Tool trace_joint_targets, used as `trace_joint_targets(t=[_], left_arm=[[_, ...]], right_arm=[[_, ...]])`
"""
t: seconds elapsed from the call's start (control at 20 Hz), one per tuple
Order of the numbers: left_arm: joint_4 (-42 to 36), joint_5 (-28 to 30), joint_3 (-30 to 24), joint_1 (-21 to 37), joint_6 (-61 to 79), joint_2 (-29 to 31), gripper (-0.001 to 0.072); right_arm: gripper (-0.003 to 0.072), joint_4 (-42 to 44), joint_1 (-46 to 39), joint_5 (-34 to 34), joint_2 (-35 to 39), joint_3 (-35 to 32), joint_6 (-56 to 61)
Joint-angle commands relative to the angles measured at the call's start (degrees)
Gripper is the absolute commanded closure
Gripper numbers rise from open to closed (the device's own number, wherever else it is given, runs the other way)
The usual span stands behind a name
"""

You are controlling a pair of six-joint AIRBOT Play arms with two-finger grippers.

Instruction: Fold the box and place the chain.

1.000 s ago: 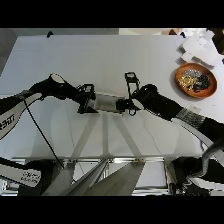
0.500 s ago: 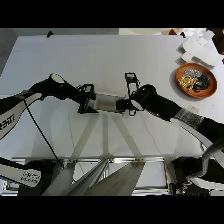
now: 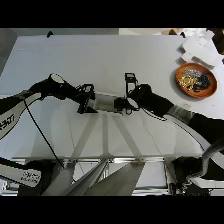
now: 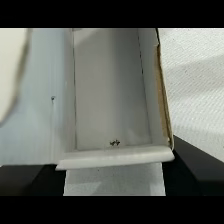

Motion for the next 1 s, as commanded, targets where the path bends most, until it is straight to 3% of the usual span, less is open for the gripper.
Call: trace_joint_targets(t=[0.0,0.1,0.2,0.5,0.6,0.65,0.7,0.9,0.95], left_arm=[[0.0,0.0,0.0,0.0,0.0,0.0,0.0501],[0.0,0.0,0.0,0.0,0.0,0.0,0.0501],[0.0,0.0,0.0,0.0,0.0,0.0,0.0501],[0.0,0.0,0.0,0.0,0.0,0.0,0.0501],[0.0,0.0,0.0,0.0,0.0,0.0,0.0501],[0.0,0.0,0.0,0.0,0.0,0.0,0.0501],[0.0,0.0,0.0,0.0,0.0,0.0,0.0501],[0.0,0.0,0.0,0.0,0.0,0.0,0.0501],[0.0,0.0,0.0,0.0,0.0,0.0,0.0501]], right_arm=[[0.016,-0.2,0.0,2.8,-2.6,1.9,0.4],[0.0163,-0.3,0.0,3.1,-3.4,3.6,2.5],[0.0297,-0.4,0.0,2.0,-3.4,4.5,6.9],[0.0308,-0.5,2.1,1.4,-4.8,4.7,10.9],[0.0544,-0.7,2.9,1.2,-5.2,4.7,11.6],[0.0586,-1.0,3.1,1.1,-5.2,4.8,13.8],[0.0676,-1.4,3.1,1.2,-5.2,4.8,15.6],[0.066,-1.5,3.1,1.1,-5.2,4.8,16.5],[0.0561,-1.4,3.1,1.2,-5.2,4.8,16.4]])
